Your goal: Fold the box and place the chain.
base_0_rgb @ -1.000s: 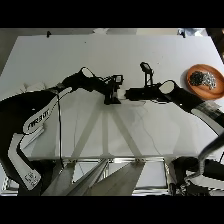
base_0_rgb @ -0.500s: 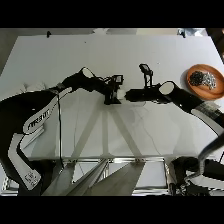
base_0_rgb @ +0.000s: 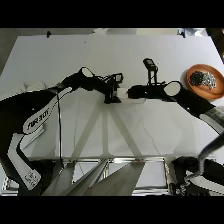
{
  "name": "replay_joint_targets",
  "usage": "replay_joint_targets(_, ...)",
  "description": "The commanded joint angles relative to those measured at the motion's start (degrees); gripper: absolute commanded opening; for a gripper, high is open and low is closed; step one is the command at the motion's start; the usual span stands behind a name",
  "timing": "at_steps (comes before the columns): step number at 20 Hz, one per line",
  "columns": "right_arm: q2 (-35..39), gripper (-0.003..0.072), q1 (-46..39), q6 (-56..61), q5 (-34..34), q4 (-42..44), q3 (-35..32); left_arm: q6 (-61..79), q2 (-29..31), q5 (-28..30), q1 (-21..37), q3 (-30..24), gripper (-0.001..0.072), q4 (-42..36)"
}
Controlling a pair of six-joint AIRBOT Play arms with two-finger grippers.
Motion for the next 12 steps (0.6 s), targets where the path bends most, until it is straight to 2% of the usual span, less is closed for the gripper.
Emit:
replay_joint_targets(1, 4.2, 0.0015, -2.2, -1.1, 0.2, -1.5, 0.1, 0.3, 0.0, -0.8, 0.0, 0.0, 0.0321, 0.2)
replay_joint_targets(5, 4.2, 0.0015, -8.5, -1.0, 7.2, -4.4, -0.5, 0.3, 0.0, -0.8, 0.0, 0.0, 0.0321, 0.2)
replay_joint_targets(7, 4.1, 0.0015, -10.6, -1.5, 7.8, -4.8, -2.2, 0.3, 0.0, -0.8, 0.0, 0.0, 0.0321, 0.2)
replay_joint_targets(12, -0.3, 0.0015, -9.8, -3.4, 10.8, -4.7, -5.4, 0.3, 0.0, -0.7, 0.0, 0.0, 0.0321, 0.2)
